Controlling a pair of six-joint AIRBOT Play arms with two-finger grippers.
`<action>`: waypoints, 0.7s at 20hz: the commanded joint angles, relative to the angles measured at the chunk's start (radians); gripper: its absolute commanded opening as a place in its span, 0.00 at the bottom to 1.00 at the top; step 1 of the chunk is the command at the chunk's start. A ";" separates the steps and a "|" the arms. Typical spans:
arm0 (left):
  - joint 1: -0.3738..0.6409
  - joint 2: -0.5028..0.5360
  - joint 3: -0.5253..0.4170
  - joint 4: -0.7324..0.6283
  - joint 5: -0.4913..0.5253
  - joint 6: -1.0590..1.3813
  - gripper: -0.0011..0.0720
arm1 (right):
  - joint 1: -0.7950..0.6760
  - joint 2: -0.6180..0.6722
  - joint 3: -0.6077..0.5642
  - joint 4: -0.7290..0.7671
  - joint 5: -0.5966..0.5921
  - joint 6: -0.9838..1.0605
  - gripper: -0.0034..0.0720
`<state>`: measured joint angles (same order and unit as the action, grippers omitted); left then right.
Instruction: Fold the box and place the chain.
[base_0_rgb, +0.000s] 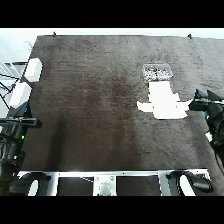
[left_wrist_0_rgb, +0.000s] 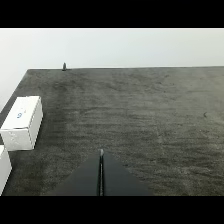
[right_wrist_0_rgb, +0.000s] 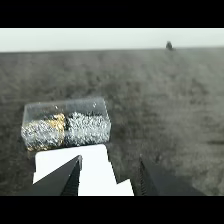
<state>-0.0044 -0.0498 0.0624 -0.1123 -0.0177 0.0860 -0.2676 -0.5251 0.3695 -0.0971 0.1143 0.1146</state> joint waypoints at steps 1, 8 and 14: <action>-0.001 0.000 0.000 0.000 0.000 0.000 0.04 | -0.206 -0.270 0.156 -0.057 0.293 0.110 0.62; -0.001 0.000 0.000 0.000 0.000 0.000 0.04 | -0.546 -0.753 0.678 -0.608 1.019 0.564 0.74; -0.001 0.000 0.000 0.000 0.000 0.000 0.04 | -0.558 -1.053 1.070 -0.823 1.230 0.698 0.77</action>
<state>-0.0048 -0.0498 0.0624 -0.1127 -0.0177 0.0860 -0.8082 -1.4418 1.2667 -0.7959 1.1809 0.7341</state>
